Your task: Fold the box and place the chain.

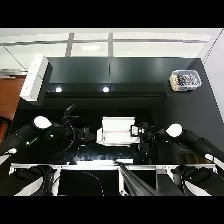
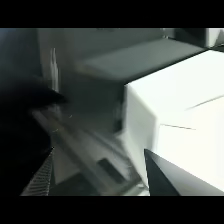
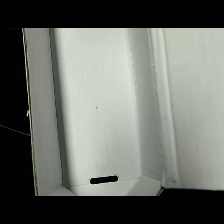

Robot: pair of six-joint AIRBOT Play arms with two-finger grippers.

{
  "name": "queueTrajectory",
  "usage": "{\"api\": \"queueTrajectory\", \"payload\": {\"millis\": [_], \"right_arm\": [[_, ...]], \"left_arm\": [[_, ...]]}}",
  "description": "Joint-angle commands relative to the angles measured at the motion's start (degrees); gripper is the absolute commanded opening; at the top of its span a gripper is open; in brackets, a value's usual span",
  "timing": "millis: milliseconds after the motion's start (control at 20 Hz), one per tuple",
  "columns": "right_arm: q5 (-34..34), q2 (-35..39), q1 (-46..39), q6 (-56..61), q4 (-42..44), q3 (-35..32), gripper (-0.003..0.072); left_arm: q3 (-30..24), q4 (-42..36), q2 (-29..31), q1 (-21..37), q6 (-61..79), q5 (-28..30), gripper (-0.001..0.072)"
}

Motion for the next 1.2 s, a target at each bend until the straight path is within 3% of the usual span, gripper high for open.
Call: {"api": "queueTrajectory", "payload": {"millis": [0, 300, 500, 700, 850, 1150], "right_arm": [[0.0, 0.0, 0.0, 0.0, 0.0, 0.0, 0.0334], [0.0, 0.0, 0.0, 0.0, 0.0, 0.0, 0.0334], [0.0, 0.0, 0.0, 0.0, 0.0, 0.0, 0.0334], [0.0, 0.0, 0.0, 0.0, 0.0, 0.0, 0.0334], [0.0, 0.0, 0.0, 0.0, 0.0, 0.0, 0.0334], [0.0, 0.0, 0.0, 0.0, 0.0, 0.0, 0.0334]], "left_arm": [[3.8, -0.1, 0.0, -0.2, 1.0, -4.2, 0.0645], [5.5, -1.5, 0.0, -4.8, 1.0, -3.5, 0.0646], [5.5, -0.9, 0.0, -11.3, -0.2, 5.1, 0.0644], [5.5, 5.4, 0.0, -16.3, -8.6, 11.2, 0.0636], [5.6, 9.5, 0.0, -19.5, -13.7, 13.8, 0.0636], [6.1, 9.5, 0.0, -20.6, -15.2, 14.6, 0.0636]]}}
